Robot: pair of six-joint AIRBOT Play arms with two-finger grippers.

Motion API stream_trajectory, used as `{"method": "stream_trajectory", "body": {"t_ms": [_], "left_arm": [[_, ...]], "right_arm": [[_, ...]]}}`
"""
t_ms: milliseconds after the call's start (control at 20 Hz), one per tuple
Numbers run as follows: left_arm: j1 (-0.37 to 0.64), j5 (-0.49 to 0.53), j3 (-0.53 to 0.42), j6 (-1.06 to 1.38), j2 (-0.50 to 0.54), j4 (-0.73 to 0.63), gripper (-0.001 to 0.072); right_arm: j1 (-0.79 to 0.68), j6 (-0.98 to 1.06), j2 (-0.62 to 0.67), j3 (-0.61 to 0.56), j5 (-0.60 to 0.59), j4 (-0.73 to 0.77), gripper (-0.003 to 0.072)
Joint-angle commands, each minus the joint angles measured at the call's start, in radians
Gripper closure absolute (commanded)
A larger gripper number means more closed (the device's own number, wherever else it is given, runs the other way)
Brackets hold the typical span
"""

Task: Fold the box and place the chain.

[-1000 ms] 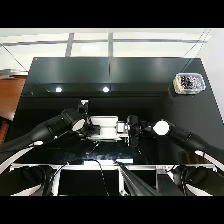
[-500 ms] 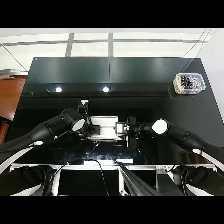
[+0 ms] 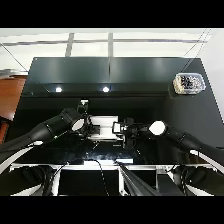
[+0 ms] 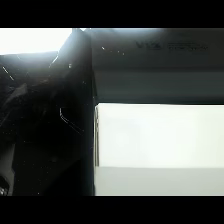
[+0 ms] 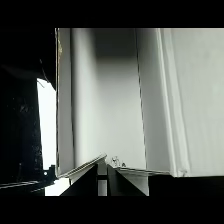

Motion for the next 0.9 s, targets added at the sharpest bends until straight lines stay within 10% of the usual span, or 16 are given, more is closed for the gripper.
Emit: {"method": "stream_trajectory", "body": {"t_ms": [0, 850], "left_arm": [[0.001, 0.0, 0.0, 0.0, 0.0, -0.002, 0.0676], [0.001, 0.001, 0.0, 0.0, 0.0, -0.005, 0.0677]], "right_arm": [[0.034, 0.0, -0.019, 0.001, -0.047, 0.039, 0.0621], [0.043, 0.0, -0.022, 0.001, -0.074, 0.048, 0.0492]]}}
